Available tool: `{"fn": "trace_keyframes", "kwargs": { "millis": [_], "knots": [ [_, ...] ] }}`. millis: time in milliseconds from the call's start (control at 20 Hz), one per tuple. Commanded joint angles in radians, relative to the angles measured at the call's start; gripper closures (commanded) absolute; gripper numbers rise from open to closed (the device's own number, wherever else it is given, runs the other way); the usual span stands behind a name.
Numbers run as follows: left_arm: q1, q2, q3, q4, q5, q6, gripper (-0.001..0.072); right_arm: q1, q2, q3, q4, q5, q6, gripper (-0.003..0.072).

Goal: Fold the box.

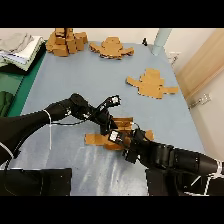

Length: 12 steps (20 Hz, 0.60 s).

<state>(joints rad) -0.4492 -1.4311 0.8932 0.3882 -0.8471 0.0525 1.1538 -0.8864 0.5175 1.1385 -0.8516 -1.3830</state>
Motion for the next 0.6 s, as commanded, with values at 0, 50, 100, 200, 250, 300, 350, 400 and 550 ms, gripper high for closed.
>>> {"fn": "trace_keyframes", "kwargs": {
  "millis": [0,50,100,200,250,300,350,400,550],
  "knots": [
    [0.000,-0.001,0.001,0.000,0.000,0.000,0.0696,-0.048,0.047,0.000,0.015,-0.017,-0.085,-0.0034],
    [0.000,-0.001,0.001,0.000,0.000,0.000,0.0696,-0.068,0.068,-0.002,0.027,-0.005,-0.141,-0.0034],
    [0.000,-0.001,0.001,0.000,0.000,0.000,0.0696,-0.097,0.084,-0.002,0.050,0.014,-0.198,-0.0034],
    [0.000,-0.001,0.001,0.000,0.000,0.000,0.0696,-0.172,0.087,-0.002,0.110,0.051,-0.320,-0.0034],
    [0.000,-0.001,0.001,0.000,0.000,0.000,0.0696,-0.217,0.087,-0.002,0.150,0.067,-0.393,-0.0034],
    [0.000,-0.001,0.001,0.000,0.000,0.000,0.0696,-0.257,0.088,-0.001,0.200,0.076,-0.461,-0.0034],
    [0.000,-0.001,0.001,0.000,0.000,0.000,0.0696,-0.296,0.088,-0.002,0.257,0.082,-0.511,-0.0034],
    [0.000,-0.001,0.001,0.000,0.000,0.000,0.0696,-0.338,0.088,-0.002,0.320,0.081,-0.571,-0.0034],
    [0.000,-0.001,0.001,0.000,0.000,0.000,0.0696,-0.454,0.087,-0.002,0.488,0.087,-0.780,-0.0034]
  ]
}}
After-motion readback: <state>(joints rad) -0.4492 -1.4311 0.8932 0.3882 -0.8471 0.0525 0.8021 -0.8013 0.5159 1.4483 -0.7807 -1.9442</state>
